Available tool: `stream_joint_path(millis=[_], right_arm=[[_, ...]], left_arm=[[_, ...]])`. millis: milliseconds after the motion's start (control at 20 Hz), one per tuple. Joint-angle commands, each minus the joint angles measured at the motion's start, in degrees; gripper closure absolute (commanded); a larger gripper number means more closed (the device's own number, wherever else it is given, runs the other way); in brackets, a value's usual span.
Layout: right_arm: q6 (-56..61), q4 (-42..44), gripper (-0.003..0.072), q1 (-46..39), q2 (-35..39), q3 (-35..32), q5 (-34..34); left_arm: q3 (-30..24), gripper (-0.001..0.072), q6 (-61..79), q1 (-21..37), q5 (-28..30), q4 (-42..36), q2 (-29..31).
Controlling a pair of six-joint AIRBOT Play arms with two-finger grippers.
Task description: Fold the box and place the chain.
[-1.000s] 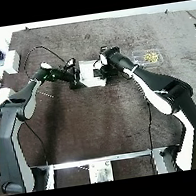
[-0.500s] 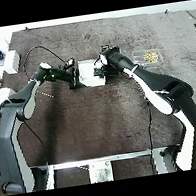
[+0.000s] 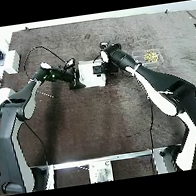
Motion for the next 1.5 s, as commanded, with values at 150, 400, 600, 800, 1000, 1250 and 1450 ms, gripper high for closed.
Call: stream_joint_path(millis=[150,400,600,800,1000,1250,1450], right_arm=[[-13.46,0.44,0.0202,-2.58,8.0,0.04,1.38],[-23.23,-4.07,0.0463,-11.58,16.79,0.04,1.29],[-24.63,-2.58,0.0464,-23.43,15.65,0.02,1.33],[-31.45,10.19,0.0465,-31.56,10.1,0.0,1.42],[-35.52,12.55,0.0464,-32.81,5.16,0.02,1.29],[-39.91,14.01,0.0464,-32.76,1.27,0.02,-0.59],[-42.88,16.13,0.0464,-32.68,0.04,0.02,-2.47]], left_arm=[[0.0,0.0305,-0.02,0.0,0.15,-0.04,-0.02],[0.0,0.0305,-0.02,0.0,0.15,-0.04,-0.02],[0.0,0.0305,-0.02,0.0,0.15,-0.04,-0.02],[0.0,0.0305,-0.02,0.0,0.13,-0.04,-0.02],[0.0,0.0304,-0.02,0.0,0.13,-0.04,-0.02],[0.0,0.0305,-0.02,0.0,0.13,-0.04,-0.02],[0.0,0.0305,-0.04,0.0,0.11,-0.04,-0.02]])
